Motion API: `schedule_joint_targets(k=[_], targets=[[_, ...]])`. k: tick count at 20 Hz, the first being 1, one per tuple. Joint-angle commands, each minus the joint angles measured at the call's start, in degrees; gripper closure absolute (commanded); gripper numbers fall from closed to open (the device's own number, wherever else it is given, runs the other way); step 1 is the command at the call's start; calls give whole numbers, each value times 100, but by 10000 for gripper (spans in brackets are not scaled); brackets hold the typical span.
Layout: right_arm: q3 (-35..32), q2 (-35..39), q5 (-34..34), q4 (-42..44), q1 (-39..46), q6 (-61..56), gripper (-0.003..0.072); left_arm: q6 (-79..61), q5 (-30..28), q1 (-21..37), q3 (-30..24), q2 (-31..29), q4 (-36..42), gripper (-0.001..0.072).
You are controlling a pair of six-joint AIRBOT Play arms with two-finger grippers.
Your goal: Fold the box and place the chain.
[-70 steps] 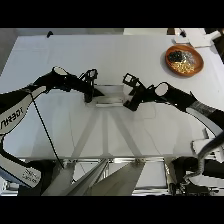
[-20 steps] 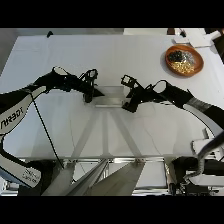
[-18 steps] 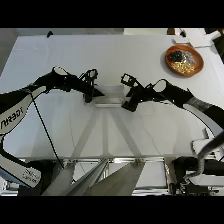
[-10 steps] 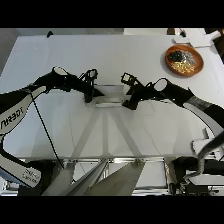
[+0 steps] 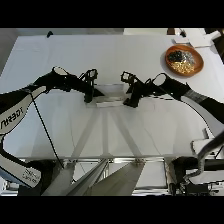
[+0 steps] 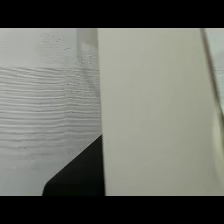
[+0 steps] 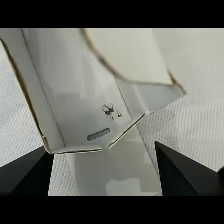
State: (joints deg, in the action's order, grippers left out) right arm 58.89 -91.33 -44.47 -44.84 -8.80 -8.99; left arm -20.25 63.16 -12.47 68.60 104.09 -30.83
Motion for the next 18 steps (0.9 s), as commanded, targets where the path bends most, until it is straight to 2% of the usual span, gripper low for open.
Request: schedule_joint_targets(k=[1,6,13,18], targets=[[179,-83,-164,35,111,223,0,-4,4,-2,-2,0,-2,696],[181,-85,-417,728,293,1167,0,-4,4,-2,-2,0,-2,696],[195,-514,-688,1034,404,1692,0,-4,4,-2,-2,0,-2,696],[208,-553,-752,1067,463,1829,0,-4,4,-2,-2,0,-4,696]])
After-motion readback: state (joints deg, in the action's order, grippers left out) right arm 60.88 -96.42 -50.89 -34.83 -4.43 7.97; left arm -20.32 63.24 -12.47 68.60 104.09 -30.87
